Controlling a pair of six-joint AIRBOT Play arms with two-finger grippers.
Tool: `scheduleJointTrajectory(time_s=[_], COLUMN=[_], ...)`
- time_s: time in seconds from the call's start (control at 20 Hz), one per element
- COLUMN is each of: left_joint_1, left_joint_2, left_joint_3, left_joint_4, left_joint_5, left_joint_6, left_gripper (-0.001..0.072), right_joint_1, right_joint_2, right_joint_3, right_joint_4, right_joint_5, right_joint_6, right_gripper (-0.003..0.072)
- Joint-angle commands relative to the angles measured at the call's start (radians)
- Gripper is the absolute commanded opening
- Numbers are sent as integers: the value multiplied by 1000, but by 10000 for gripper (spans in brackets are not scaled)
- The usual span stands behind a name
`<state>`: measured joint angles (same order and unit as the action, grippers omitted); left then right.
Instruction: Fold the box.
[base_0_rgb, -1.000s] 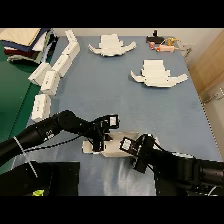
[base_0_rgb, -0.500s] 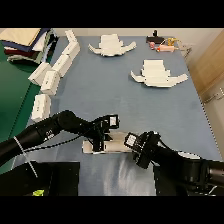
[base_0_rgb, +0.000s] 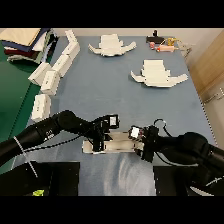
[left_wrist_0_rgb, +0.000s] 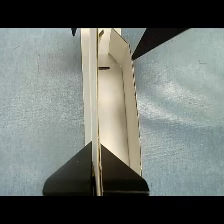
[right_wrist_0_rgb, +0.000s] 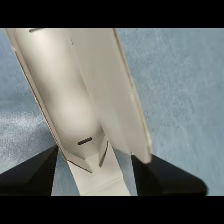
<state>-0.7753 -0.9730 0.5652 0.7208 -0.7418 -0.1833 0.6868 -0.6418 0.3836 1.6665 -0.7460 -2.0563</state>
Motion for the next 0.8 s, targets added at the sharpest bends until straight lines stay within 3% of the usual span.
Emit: scheduleJointTrajectory(time_s=[0.0,0.1,0.25,0.75], left_joint_1=[0,0,0,0], left_joint_2=[0,0,0,0], left_joint_3=[1,1,1,1], left_joint_4=[0,0,0,0], left_joint_5=[0,0,0,0], left_joint_6=[0,0,0,0], left_gripper=[16,16,16,16], right_joint_1=[-202,-258,-284,-284], right_joint_2=[-32,-85,-144,-159], right_joint_3=[3,14,31,32], right_joint_4=[378,430,433,439], right_joint_5=[-27,-58,-58,-93], right_joint_6=[-489,-597,-601,-648], right_gripper=[715,715,714,710])
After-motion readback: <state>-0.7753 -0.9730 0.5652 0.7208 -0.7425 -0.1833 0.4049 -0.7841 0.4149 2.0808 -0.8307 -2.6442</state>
